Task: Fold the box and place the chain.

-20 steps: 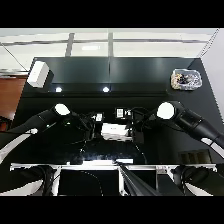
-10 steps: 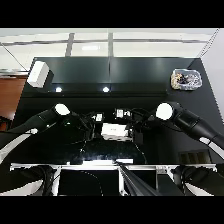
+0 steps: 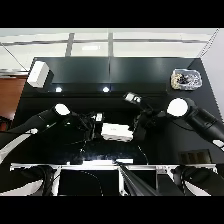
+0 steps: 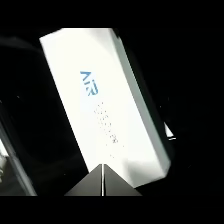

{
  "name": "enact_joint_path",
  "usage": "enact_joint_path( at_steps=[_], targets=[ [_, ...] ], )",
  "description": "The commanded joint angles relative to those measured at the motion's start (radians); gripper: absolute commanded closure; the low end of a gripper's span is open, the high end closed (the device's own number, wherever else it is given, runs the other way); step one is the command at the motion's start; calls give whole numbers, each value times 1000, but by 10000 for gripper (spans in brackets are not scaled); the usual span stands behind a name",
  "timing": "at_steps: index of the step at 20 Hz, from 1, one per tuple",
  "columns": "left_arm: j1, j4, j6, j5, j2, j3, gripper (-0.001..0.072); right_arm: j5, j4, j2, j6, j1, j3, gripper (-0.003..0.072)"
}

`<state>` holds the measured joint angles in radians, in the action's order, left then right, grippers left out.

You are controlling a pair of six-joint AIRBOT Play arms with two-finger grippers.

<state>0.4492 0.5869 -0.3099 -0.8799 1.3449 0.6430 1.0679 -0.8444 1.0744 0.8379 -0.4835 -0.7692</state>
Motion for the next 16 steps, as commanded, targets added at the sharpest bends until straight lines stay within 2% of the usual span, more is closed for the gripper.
enact_joint_path(
  at_steps=[1,3,5,10,16],
  targets=[
    [0,0,-1,0,0,1,344,-67,264,-10,175,55,101,684],
    [0,0,-1,0,0,1,343,-132,427,11,175,51,149,684],
    [0,0,-1,0,0,1,344,-136,491,60,175,43,157,684],
    [0,0,-1,0,0,1,343,-151,504,158,177,38,157,682],
    [0,0,-1,0,0,1,344,-193,454,175,180,37,157,681]
  ],
)
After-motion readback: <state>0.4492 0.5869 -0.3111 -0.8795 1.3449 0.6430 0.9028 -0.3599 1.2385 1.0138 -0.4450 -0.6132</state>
